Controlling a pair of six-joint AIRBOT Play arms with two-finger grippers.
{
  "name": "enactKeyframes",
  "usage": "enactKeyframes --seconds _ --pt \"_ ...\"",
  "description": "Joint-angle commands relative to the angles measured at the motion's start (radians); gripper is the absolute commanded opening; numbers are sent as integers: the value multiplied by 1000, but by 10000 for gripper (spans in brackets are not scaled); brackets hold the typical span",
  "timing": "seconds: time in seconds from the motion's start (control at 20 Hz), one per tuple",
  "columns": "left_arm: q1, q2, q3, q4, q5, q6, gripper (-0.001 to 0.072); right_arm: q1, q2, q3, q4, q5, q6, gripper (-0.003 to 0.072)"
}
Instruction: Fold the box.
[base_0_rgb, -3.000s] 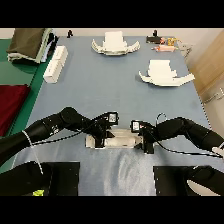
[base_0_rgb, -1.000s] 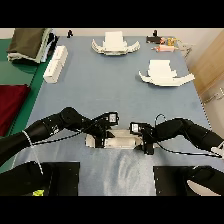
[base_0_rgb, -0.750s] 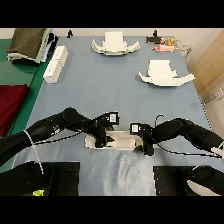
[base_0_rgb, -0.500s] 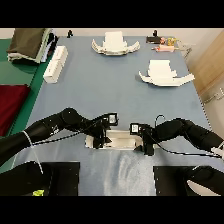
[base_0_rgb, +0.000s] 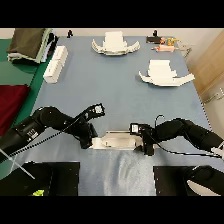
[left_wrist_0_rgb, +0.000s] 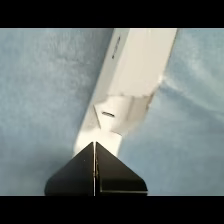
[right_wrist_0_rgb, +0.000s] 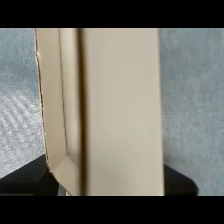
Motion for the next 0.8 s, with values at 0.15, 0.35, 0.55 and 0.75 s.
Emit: enactKeyframes --seconds 0.15,0.35,0.55,0.75 --pt "-72 -48 47 -339 -20 -256 12 0 0 1 0 3 0 503" --pt "-47 -204 172 -377 55 -323 12 0 0 1 0 3 0 503" --pt "13 -346 217 -376 90 -351 12 0 0 1 0 3 0 503" --pt "50 -444 217 -330 91 -398 12 0 0 1 0 3 0 503"
